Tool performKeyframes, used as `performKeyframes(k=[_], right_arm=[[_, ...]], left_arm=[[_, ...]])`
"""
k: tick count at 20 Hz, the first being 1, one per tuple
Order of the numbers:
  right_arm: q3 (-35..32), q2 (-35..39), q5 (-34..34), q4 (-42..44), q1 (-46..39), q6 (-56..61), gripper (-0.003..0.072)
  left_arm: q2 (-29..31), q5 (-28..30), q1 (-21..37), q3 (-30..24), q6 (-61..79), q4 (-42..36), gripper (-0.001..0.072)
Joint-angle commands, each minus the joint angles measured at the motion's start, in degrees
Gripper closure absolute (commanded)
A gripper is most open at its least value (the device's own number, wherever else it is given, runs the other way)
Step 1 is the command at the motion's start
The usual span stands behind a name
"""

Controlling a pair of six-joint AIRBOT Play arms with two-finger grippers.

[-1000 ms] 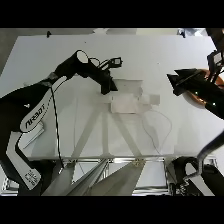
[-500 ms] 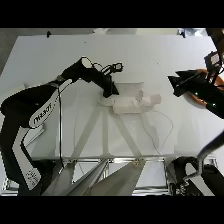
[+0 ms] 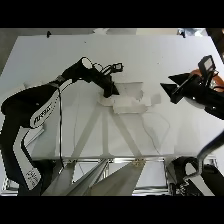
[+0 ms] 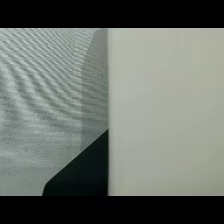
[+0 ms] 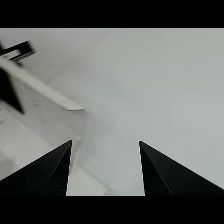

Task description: Fold the box and place the chain.

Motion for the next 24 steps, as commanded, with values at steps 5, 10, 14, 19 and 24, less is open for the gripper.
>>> performKeyframes(k=[5,10,14,19,24], right_arm=[[0.02,0.07,16.52,-3.48,4.94,-1.14,0.0128],[0.02,0.07,21.55,-4.59,6.93,1.09,0.013],[0.02,0.13,21.77,-11.06,6.91,0.85,0.0129],[-0.5,-0.13,9.03,-21.11,10.03,-0.31,0.013],[-6.38,-3.39,-0.35,-22.38,12.46,-8.2,0.013]], left_arm=[[-0.04,-0.15,-0.02,-0.02,-0.02,0.15,0.07],[-0.04,-0.13,-0.02,-0.02,-0.02,0.15,0.07],[-0.04,-0.15,-0.02,-0.02,-0.02,0.15,0.07],[-0.04,-0.13,-0.02,-0.02,-0.02,0.15,0.07],[-0.04,-0.15,-0.02,-0.02,-0.02,0.15,0.07]])
